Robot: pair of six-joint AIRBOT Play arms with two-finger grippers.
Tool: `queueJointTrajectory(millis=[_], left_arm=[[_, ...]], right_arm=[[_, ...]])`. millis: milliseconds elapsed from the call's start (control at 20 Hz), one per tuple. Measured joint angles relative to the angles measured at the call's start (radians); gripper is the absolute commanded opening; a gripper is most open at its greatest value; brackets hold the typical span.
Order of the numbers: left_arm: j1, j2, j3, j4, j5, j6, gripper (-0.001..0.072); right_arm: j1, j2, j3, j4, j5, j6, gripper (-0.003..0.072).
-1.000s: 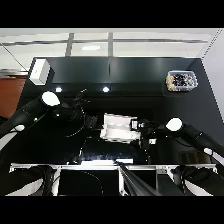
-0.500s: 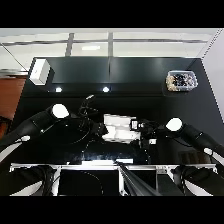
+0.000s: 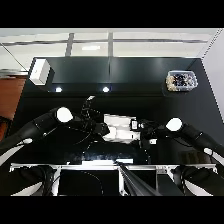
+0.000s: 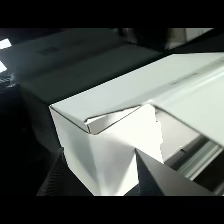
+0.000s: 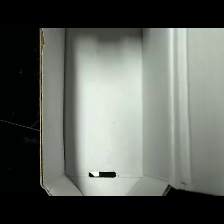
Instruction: Fold the box and place the chain.
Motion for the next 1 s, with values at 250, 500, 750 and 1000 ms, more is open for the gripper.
queueJointTrajectory(millis=[250,500,750,1000], left_arm=[[-0.016,-0.001,0.001,0.066,0.028,-0.053,0.0521],[-0.007,-0.002,0.001,0.047,0.033,-0.071,0.0571],[-0.024,-0.002,0.005,0.034,0.027,-0.076,0.0550],[-0.097,-0.003,0.056,0.229,0.012,-0.307,0.0533]], right_arm=[[0.000,0.000,0.000,0.003,0.000,0.000,0.0463],[0.001,0.000,0.000,0.005,0.000,0.000,0.0463],[0.027,0.000,0.000,0.003,-0.007,0.001,0.0463],[0.054,0.000,0.000,0.004,-0.039,0.007,0.0463]])
